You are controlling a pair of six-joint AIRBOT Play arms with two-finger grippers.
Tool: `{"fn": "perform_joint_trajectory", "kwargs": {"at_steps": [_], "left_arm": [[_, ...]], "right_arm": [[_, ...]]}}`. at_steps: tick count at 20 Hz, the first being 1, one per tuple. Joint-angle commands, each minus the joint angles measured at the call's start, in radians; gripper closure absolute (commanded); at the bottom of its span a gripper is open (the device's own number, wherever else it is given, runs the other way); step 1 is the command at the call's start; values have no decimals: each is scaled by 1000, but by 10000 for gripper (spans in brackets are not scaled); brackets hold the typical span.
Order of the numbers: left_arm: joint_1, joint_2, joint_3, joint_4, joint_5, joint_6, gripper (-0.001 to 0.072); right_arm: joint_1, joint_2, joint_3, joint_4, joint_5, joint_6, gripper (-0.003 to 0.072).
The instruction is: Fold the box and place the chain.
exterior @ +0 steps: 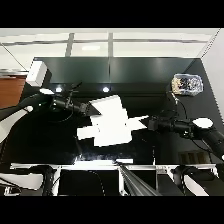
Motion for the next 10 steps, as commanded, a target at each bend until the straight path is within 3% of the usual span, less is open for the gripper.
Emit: {"fn": "perform_joint_trajectory", "kwargs": {"at_steps": [1,3,4,8,9,10], "left_arm": [[-5,-71,54,50,-104,90,76],[-26,-80,79,85,-112,100,144],[-39,-80,97,116,-127,127,233],[-98,-80,145,181,-125,166,357],[-108,-80,153,188,-126,181,450],[-112,-80,158,199,-126,186,493]], "right_arm": [[2,1,0,0,-1,0,672],[2,1,0,0,-3,0,672],[2,1,0,0,-3,0,672],[2,1,0,-1,-4,0,672],[2,1,0,-1,-4,0,672],[2,1,0,-1,-6,0,672]]}}
